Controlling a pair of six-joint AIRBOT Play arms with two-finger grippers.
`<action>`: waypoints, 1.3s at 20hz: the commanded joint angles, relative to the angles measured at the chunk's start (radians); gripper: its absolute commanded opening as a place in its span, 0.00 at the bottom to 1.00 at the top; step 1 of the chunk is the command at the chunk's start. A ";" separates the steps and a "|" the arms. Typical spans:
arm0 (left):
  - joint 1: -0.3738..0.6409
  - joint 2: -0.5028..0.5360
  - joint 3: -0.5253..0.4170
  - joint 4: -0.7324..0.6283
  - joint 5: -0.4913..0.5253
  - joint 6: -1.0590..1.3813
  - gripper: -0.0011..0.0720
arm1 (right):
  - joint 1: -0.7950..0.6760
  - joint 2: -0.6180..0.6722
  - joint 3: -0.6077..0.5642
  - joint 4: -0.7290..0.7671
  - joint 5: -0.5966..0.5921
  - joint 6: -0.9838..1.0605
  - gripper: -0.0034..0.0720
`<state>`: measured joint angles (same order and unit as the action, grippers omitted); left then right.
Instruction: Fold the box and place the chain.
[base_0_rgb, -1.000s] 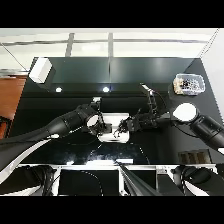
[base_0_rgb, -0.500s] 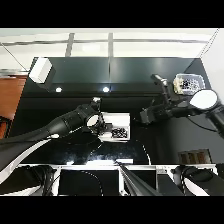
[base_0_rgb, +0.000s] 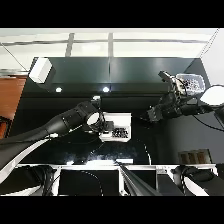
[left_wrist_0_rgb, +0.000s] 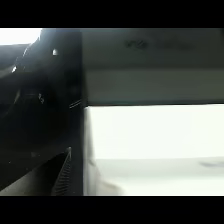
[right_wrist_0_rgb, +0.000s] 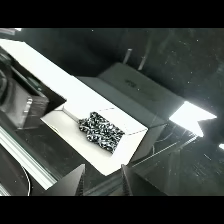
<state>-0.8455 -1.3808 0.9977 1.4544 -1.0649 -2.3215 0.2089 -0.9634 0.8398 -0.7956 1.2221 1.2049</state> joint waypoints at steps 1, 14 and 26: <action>-0.001 0.076 0.042 0.003 -0.064 0.156 0.59 | -0.003 0.001 0.001 -0.019 0.005 -0.001 0.42; 0.615 0.588 -0.448 -0.270 0.128 0.580 0.59 | -0.003 0.001 0.001 -0.029 -0.029 0.042 0.42; 0.548 0.432 -0.591 -0.831 0.167 2.348 0.98 | -0.003 0.001 0.001 -0.029 -0.040 0.063 0.42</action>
